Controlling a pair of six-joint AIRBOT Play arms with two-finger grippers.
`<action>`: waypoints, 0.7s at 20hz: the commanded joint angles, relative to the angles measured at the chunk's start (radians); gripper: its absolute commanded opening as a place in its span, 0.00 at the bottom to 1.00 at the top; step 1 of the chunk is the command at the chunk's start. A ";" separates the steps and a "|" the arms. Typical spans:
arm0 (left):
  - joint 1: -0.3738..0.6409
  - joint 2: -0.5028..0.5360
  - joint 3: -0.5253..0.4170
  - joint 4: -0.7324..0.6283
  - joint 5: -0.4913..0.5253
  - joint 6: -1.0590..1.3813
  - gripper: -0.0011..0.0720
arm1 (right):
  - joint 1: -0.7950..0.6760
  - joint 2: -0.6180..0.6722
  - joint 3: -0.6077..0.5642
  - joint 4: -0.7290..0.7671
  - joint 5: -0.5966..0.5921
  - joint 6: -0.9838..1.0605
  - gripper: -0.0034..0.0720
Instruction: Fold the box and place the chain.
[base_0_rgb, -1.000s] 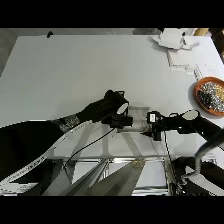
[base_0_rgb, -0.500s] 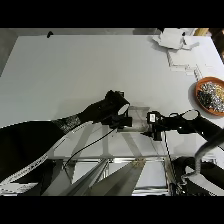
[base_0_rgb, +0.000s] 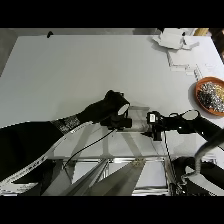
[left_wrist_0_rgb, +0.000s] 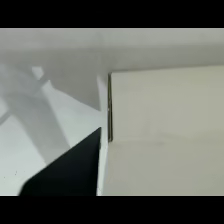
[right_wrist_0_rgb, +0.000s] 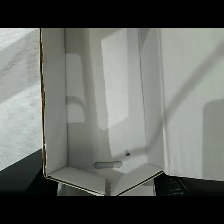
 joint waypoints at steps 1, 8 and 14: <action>0.008 0.026 0.001 0.004 -0.003 0.092 0.40 | 0.000 0.000 0.001 0.002 0.000 0.003 0.66; 0.088 0.223 0.001 0.004 -0.124 0.428 0.51 | 0.000 0.000 0.001 0.002 0.000 0.003 0.66; 0.204 0.447 -0.041 0.000 -0.201 0.749 0.81 | 0.000 0.000 0.001 0.002 0.000 0.003 0.66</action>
